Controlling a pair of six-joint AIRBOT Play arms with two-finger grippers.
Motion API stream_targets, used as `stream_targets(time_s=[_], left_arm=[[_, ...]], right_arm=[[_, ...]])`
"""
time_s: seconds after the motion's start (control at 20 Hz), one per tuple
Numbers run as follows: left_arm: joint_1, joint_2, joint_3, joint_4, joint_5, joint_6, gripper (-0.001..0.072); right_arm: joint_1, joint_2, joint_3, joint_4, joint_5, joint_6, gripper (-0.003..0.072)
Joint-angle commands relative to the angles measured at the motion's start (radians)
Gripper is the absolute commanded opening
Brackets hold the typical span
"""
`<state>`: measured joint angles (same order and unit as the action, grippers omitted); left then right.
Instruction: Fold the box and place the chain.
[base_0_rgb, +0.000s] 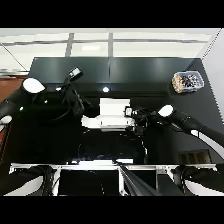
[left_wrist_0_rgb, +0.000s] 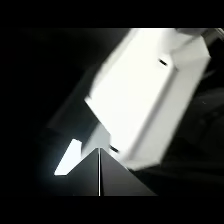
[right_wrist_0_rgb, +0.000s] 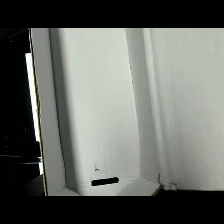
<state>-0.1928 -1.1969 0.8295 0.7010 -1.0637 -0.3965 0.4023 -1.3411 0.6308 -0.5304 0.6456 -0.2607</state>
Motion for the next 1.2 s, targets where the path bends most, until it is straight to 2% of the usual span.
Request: stream_targets(time_s=[0.0,0.05,0.15,0.35,0.5,0.65,0.75,0.85,0.9,1.15], left_arm=[[0.006,0.060,-0.158,-0.095,0.009,0.257,0.0389],[-0.014,0.055,-0.191,-0.085,0.061,0.376,0.0713],[-0.061,0.036,-0.224,-0.017,0.195,0.512,0.0707],[-0.150,-0.018,-0.219,0.019,0.334,0.566,0.0698],[-0.193,-0.054,-0.211,-0.014,0.338,0.565,0.0662],[-0.202,-0.058,-0.211,-0.112,0.353,0.566,0.0390],[-0.202,-0.058,-0.211,-0.141,0.361,0.566,0.0269],[-0.202,-0.061,-0.211,-0.166,0.346,0.566,0.0255],[-0.202,-0.063,-0.211,-0.187,0.345,0.566,0.0224],[-0.217,-0.127,-0.211,-0.379,0.327,0.608,0.0223]], right_arm=[[0.000,0.000,0.000,0.000,0.001,0.000,0.0489],[0.000,0.000,0.000,0.000,0.001,0.000,0.0489],[0.000,0.000,0.000,0.000,0.001,0.000,0.0489],[0.000,0.000,0.000,0.000,0.001,0.000,0.0489],[0.000,0.000,0.000,0.000,0.001,0.000,0.0489],[0.000,0.000,0.000,0.000,0.001,0.000,0.0489],[0.000,0.000,0.000,0.000,0.001,0.000,0.0489],[0.000,0.000,0.000,0.000,0.001,0.000,0.0489],[0.000,0.000,0.000,0.000,0.001,0.000,0.0489],[0.000,0.000,0.000,0.000,0.001,0.000,0.0489]])
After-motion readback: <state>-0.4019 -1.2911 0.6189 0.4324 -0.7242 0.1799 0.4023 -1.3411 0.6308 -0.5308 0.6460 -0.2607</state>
